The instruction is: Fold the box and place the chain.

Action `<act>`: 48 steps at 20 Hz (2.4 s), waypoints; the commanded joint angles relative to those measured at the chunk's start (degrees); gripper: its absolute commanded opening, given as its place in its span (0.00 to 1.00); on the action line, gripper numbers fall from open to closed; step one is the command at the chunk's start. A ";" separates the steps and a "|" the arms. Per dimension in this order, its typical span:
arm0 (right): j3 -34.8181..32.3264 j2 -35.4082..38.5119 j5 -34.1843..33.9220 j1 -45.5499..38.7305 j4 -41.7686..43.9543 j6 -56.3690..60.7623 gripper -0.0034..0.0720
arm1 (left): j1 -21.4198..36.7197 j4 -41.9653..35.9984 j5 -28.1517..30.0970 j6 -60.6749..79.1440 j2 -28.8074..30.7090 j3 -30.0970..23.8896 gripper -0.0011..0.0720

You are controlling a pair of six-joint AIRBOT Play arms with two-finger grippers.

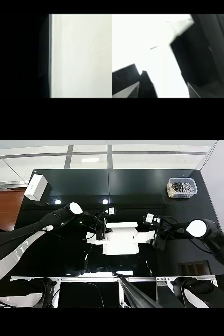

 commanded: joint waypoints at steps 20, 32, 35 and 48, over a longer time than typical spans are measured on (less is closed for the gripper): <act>-0.87 -12.74 -4.81 13.64 6.71 -21.22 0.97 | 0.33 0.17 -1.09 0.39 -0.07 0.09 0.05; -0.90 -13.40 -7.91 13.66 6.93 -21.16 0.97 | 0.33 0.17 -1.09 0.39 -0.07 0.09 0.05; -1.55 -13.40 -7.76 13.66 7.30 -21.16 0.97 | 0.33 0.17 -1.07 0.39 -0.07 0.09 0.05; -1.81 -8.13 -10.88 13.16 0.42 -9.79 0.97 | 0.33 0.17 -1.09 0.39 -0.07 0.09 0.05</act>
